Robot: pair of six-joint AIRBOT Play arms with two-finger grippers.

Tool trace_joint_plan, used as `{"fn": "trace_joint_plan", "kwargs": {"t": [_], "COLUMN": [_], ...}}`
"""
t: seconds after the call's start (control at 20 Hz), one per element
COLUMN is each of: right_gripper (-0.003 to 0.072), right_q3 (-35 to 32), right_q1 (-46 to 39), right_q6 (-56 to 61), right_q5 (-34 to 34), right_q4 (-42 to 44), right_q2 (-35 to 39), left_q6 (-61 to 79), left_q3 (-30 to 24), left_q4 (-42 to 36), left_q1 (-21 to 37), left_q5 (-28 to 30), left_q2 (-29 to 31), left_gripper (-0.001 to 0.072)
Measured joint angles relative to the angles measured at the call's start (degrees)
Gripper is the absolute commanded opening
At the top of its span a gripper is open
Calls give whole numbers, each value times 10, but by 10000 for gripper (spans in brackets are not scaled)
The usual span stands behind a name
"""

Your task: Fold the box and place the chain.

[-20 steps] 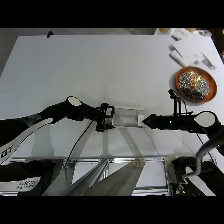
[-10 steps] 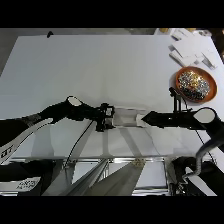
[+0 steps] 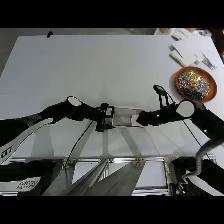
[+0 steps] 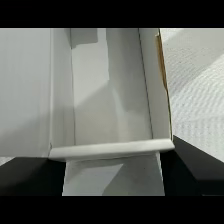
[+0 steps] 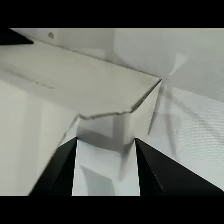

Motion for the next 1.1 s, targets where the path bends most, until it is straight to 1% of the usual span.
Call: {"fn": "trace_joint_plan", "kwargs": {"t": [0.4, 0.45, 0.5, 0.55, 0.7, 1.0, 1.05, 1.1], "right_gripper": [393, 375, 309, 290, 290, 288, 263, 215], "right_q3": [47, 50, 52, 53, 56, 56, 56, 56], "right_q1": [67, 74, 80, 85, 93, 107, 111, 115], "right_q6": [135, 155, 170, 181, 206, 226, 227, 228], "right_q5": [-4, -5, -5, -7, -15, -27, -28, -29], "right_q4": [-106, -119, -130, -141, -164, -180, -182, -183], "right_q2": [-74, -83, -89, -94, -103, -120, -124, -128], "left_q6": [0, 0, 0, 0, 0, 0, 0, 0], "left_q3": [0, 0, 0, 0, 0, 0, 0, 0], "left_q4": [0, 0, 0, 0, 0, 0, 0, 0], "left_q1": [0, 0, 0, 0, 0, 0, 0, 0], "left_q5": [0, 0, 0, 0, 0, 0, 0, 0], "left_q2": [0, 0, 0, 0, 0, 0, 0, 0], "left_gripper": [69, 69, 69, 69, 69, 69, 69, 69]}}
